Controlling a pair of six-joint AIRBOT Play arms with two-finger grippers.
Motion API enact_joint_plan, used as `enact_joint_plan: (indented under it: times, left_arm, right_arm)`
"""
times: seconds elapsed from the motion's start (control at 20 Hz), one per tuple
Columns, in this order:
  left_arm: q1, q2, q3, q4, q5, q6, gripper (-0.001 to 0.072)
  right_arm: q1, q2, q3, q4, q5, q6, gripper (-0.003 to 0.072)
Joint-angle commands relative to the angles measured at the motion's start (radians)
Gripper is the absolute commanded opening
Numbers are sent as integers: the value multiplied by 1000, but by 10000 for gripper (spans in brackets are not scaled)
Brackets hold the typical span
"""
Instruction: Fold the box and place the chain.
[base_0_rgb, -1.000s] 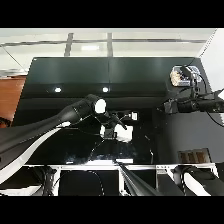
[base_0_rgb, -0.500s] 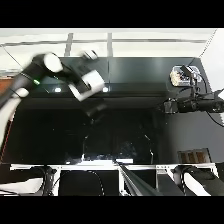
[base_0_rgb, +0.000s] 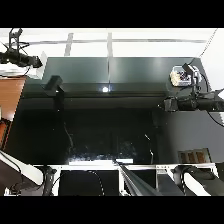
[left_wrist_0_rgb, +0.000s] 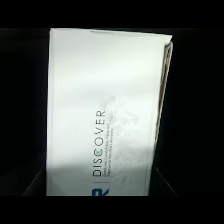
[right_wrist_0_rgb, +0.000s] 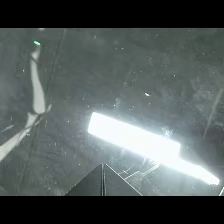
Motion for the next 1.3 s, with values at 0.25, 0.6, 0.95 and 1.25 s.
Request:
enact_joint_plan:
  times: [0.25, 0.6, 0.95, 1.25]
  left_arm:
    - [4, -115, 161, 146, 15, -85, 718]
    - [-27, 233, 10, -246, -283, -227, 23]
    - [-244, 911, -982, -275, 64, -93, 23]
    - [-204, 1308, -1514, -230, 192, -38, 25]
  right_arm:
    - [0, 1, 1, 1, -19, 44, 7]
    - [99, 0, -21, -1, -264, 34, 6]
    - [247, -9, -116, -198, -555, 21, 7]
    - [245, -16, -163, -228, -618, 21, 5]
